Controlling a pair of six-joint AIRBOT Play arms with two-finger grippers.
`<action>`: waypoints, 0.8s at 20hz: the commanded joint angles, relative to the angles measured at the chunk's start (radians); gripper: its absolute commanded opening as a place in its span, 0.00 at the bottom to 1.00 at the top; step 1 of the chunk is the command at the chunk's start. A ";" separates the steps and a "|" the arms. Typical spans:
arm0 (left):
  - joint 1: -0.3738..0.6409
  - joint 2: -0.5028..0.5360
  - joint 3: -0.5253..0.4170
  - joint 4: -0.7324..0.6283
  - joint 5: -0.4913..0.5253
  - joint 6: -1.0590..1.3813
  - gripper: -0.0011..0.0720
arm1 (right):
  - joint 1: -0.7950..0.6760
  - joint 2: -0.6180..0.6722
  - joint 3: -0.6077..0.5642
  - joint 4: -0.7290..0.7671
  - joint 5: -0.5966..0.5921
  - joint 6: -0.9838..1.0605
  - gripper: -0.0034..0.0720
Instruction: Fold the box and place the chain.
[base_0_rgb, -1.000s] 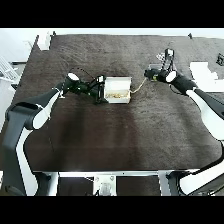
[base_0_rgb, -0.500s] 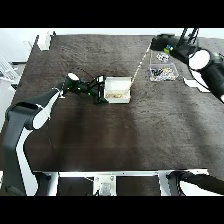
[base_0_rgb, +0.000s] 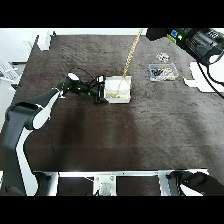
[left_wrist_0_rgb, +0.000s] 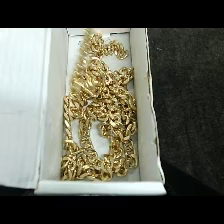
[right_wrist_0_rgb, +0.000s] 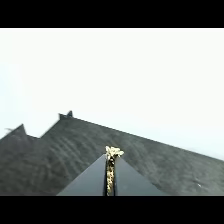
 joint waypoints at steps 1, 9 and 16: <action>0.000 0.000 0.000 0.000 0.000 0.000 0.67 | 0.047 0.013 0.000 -0.013 -0.002 0.000 0.05; 0.000 0.000 0.000 -0.001 0.000 0.000 0.67 | 0.064 -0.060 -0.046 -0.001 -0.002 0.005 0.05; 0.000 0.000 0.000 -0.001 0.000 0.000 0.67 | 0.067 -0.145 -0.226 -0.001 -0.043 0.057 0.05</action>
